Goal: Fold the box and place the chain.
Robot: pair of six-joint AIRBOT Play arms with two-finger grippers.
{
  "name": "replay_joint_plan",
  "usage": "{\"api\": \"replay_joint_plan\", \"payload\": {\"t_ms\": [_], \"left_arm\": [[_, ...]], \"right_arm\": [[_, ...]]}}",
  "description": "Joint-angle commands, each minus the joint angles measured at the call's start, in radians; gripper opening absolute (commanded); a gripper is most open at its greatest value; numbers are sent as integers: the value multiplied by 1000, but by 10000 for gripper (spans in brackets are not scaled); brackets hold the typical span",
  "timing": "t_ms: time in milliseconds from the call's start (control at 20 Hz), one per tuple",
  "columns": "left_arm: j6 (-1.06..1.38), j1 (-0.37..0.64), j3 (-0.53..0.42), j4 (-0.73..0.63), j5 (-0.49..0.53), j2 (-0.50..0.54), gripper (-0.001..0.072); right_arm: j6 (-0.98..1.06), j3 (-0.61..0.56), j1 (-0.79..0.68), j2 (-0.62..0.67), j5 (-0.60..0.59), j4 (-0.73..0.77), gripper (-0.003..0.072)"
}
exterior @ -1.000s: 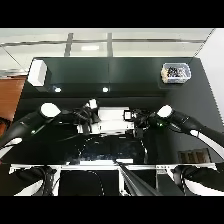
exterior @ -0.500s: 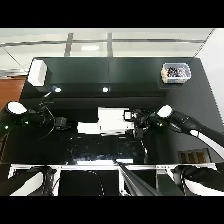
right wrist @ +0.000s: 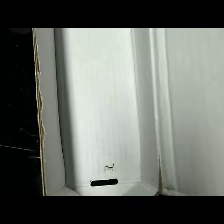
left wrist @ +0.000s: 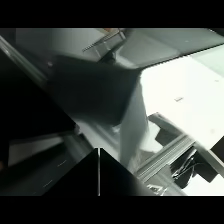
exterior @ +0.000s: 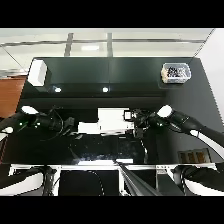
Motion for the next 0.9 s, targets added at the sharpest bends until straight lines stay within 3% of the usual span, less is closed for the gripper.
{"api": "replay_joint_plan", "payload": {"t_ms": [0,350,650,850], "left_arm": [[151,-109,-2,-174,48,-18,22],[217,-125,11,-192,40,-18,22],[154,-95,50,-8,79,-18,21],[152,-34,51,16,120,-18,21]], "right_arm": [[0,0,0,0,0,0,225],[0,0,0,0,0,0,225],[0,0,0,0,0,0,225],[0,0,0,0,0,0,225]]}}
